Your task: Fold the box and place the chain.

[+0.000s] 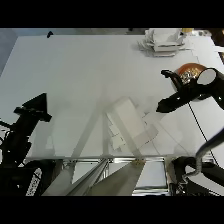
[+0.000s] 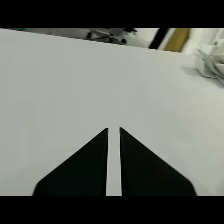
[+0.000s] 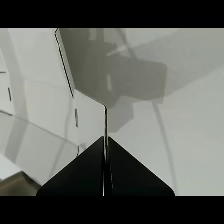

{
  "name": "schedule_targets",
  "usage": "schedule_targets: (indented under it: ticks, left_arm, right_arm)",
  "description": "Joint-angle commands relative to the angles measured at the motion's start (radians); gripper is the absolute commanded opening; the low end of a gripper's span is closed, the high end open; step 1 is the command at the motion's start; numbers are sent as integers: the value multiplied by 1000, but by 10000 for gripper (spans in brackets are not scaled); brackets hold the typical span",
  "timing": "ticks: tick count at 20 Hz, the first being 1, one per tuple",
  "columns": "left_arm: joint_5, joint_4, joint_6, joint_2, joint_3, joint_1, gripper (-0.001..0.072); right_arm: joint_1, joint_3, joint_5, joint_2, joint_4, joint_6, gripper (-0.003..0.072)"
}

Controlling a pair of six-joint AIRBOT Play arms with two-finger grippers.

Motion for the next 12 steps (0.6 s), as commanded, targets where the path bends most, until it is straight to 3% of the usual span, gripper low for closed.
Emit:
schedule_targets:
  ticks: [1, 2, 3, 5, 8, 9, 12]
  left_arm:
    - [-206, 208, -255, -62, 68, 0, 170]
    - [-262, 348, -377, -118, 124, 0, 225]
    - [-320, 496, -495, -195, 192, 0, 336]
    - [-451, 658, -645, -372, 312, 0, 353]
    - [-647, 553, -565, -647, 409, -2, 369]
    - [-687, 490, -513, -721, 423, -2, 431]
    - [-766, 347, -365, -900, 442, -2, 439]
  right_arm:
    - [2, 0, -37, 1, 49, 2, 15]
    - [2, 0, -54, 1, 63, 2, 15]
    - [2, 0, -75, 1, 73, 2, 15]
    - [2, 0, -114, 1, 88, 2, 15]
    - [2, 0, -196, 1, 145, -50, 15]
    - [2, 0, -220, 1, 184, -88, 15]
    - [2, 0, -257, 3, 263, -189, 15]
